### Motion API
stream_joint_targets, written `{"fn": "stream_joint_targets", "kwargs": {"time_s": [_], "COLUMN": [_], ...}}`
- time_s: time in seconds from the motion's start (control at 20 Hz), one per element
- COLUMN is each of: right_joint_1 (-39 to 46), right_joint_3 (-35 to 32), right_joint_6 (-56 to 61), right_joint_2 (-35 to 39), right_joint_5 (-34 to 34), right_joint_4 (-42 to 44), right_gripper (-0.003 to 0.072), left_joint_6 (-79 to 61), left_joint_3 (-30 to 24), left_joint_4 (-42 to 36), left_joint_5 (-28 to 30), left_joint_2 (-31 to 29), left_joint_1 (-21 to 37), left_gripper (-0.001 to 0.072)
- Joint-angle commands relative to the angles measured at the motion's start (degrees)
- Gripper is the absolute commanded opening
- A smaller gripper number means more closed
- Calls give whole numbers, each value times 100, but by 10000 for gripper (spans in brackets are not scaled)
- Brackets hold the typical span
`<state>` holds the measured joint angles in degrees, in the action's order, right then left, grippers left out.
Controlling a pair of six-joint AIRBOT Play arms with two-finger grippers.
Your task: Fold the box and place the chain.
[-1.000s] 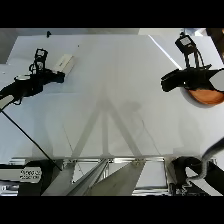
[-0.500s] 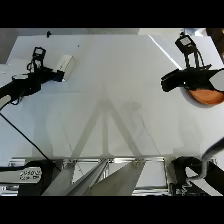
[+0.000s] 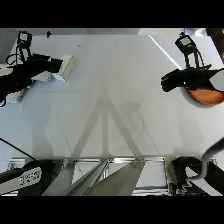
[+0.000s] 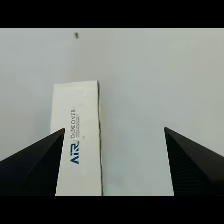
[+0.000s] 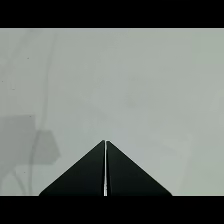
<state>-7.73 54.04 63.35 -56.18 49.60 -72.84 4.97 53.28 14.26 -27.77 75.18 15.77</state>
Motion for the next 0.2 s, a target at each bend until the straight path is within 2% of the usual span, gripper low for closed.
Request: {"fn": "stream_joint_targets", "kwargs": {"time_s": [0.0,0.15], "right_joint_1": [0,0], "right_joint_3": [7,7], "right_joint_6": [0,0], "right_joint_2": [4,4], "right_joint_5": [0,2], "right_joint_4": [0,0], "right_gripper": [10,10], "left_joint_6": [63,63], "left_joint_3": [2,2], "left_joint_4": [-11,-11], "left_joint_5": [-557,-654], "left_joint_2": [-411,-649], "left_joint_1": [0,0], "left_gripper": [699,699]}}
